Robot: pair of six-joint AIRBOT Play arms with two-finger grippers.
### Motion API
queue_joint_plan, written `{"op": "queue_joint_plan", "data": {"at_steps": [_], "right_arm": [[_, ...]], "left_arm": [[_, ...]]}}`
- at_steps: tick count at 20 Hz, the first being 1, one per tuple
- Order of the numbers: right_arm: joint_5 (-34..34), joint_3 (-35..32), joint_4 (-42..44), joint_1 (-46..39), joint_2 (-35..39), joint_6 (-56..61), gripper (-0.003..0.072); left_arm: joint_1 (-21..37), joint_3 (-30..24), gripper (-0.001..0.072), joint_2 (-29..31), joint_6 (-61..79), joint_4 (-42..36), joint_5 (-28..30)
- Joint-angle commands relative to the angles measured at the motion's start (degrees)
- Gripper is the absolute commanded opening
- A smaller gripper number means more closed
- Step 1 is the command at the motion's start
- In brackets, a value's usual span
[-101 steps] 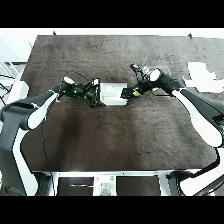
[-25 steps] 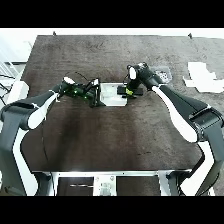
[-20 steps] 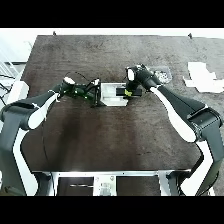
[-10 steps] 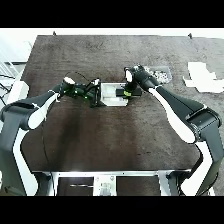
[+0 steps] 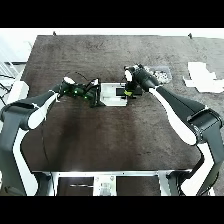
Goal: Fold the box and place the chain.
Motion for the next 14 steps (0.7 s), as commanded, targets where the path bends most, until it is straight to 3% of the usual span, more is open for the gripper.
{"op": "queue_joint_plan", "data": {"at_steps": [1,8,10,14], "right_arm": [[-0.15,0.07,0.28,0.5,0.13,0.04,0.0353],[0.22,0.07,0.26,0.9,2.21,-0.02,0.0355],[1.03,0.07,0.22,0.9,3.39,-0.68,0.0475],[1.57,0.07,0.07,0.87,5.33,-3.19,0.0475]], "left_arm": [[0.0,0.0,0.0407,0.0,0.04,-0.04,0.07],[0.0,0.0,0.0407,0.0,0.02,-0.04,0.04],[0.0,0.0,0.0407,0.0,0.02,-0.04,0.07],[0.0,0.0,0.0407,0.0,0.02,-0.04,0.07]]}}
